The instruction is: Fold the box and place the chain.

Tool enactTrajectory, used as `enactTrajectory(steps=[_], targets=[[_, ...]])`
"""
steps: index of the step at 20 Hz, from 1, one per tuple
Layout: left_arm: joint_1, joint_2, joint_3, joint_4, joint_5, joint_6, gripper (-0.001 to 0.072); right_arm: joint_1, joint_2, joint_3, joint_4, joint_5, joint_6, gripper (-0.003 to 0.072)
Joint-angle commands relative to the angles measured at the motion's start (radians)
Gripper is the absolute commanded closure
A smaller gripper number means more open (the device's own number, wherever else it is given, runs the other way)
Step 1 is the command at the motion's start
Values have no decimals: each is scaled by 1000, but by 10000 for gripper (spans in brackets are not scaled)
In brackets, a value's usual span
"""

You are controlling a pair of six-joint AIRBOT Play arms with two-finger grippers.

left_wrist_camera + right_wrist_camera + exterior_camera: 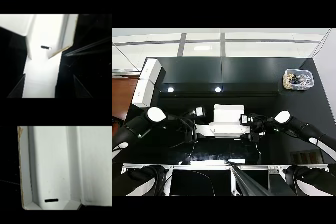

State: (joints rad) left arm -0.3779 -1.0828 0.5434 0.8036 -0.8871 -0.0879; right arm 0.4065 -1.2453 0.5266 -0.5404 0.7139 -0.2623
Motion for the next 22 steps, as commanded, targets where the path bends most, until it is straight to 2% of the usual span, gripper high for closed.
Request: enactTrajectory(steps=[1, 4, 8, 9, 10, 13, 14, 16, 18, 19, 21, 22], targets=[[-65, -33, -14, -2, 143, 108, 24, 1, -1, 1, 0, 0, 0, 195], [-69, -76, -14, -61, 151, 108, 24, 1, -1, 1, 0, 0, 0, 195], [-69, -82, -14, -141, 174, 128, 29, 1, -1, 1, 0, 0, 0, 195], [-69, -82, -14, -160, 173, 137, 39, 1, -1, 1, 0, 0, 0, 195], [-70, -82, -14, -172, 164, 137, 92, 1, -1, 1, 0, 0, 0, 196], [-76, -82, -14, -176, 142, 142, 99, 1, -1, 1, 0, 0, 0, 195], [-80, -82, -14, -178, 143, 142, 139, 1, -1, 1, 0, 0, 0, 195], [-80, -82, -14, -195, 128, 142, 349, 1, -1, 1, 0, 0, 0, 195], [-80, -82, -14, -196, 125, 142, 385, 1, -1, 1, 0, 0, 0, 195], [-80, -82, -14, -196, 129, 142, 447, 1, -1, 1, 0, 0, 0, 195], [-80, -83, -14, -217, 132, 142, 455, 1, -1, 1, 0, 0, 0, 195], [-80, -84, -14, -240, 140, 144, 486, 1, -1, 1, 0, 0, 0, 195]])
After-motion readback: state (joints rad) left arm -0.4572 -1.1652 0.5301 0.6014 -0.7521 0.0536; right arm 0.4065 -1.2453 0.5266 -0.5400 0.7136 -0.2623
